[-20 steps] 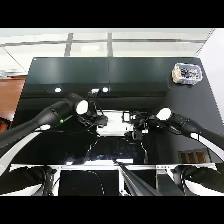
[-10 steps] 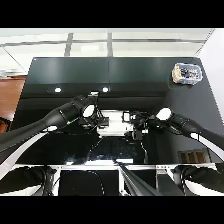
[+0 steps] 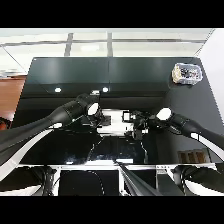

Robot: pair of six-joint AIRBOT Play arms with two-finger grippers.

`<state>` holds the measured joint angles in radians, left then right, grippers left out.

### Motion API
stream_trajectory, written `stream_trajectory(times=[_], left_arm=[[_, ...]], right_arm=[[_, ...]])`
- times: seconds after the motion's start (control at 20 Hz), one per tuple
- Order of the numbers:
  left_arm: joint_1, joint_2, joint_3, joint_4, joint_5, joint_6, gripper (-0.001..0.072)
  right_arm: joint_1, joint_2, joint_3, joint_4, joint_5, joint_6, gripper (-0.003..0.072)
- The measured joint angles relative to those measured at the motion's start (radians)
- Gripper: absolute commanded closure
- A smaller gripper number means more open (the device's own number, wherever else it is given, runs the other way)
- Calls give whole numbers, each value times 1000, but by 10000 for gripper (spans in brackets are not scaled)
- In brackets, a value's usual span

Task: Fold the box and place the chain.

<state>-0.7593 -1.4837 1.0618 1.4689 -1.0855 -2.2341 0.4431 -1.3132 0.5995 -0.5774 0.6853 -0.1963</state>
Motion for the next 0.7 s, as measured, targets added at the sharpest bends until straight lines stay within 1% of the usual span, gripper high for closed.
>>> stream_trajectory(times=[0.05,0.1,0.15,0.2,0.3,0.45,0.5,0.6,0.65,0.7], left_arm=[[-1,-3,5,1,-3,2,526],[-2,-4,11,-4,0,2,338],[-4,-4,14,-9,11,2,199],[-5,-6,16,-15,8,2,193],[-5,-7,19,-11,0,2,196],[-6,-8,21,-4,-25,3,246],[-8,-8,21,2,-27,3,334],[-10,-8,21,11,-34,5,402],[-10,-9,21,12,-39,5,552],[-11,-9,21,12,-42,5,630]], right_arm=[[0,0,0,0,0,0,440],[0,0,0,0,0,0,440],[0,0,0,-1,0,0,440],[0,0,0,0,0,0,440],[0,0,0,-1,1,0,440],[0,0,0,-1,1,-1,440],[0,0,0,-1,1,-1,440],[0,0,0,-1,1,-1,441],[0,0,0,-1,2,-1,440],[0,0,0,-1,2,-2,440]])
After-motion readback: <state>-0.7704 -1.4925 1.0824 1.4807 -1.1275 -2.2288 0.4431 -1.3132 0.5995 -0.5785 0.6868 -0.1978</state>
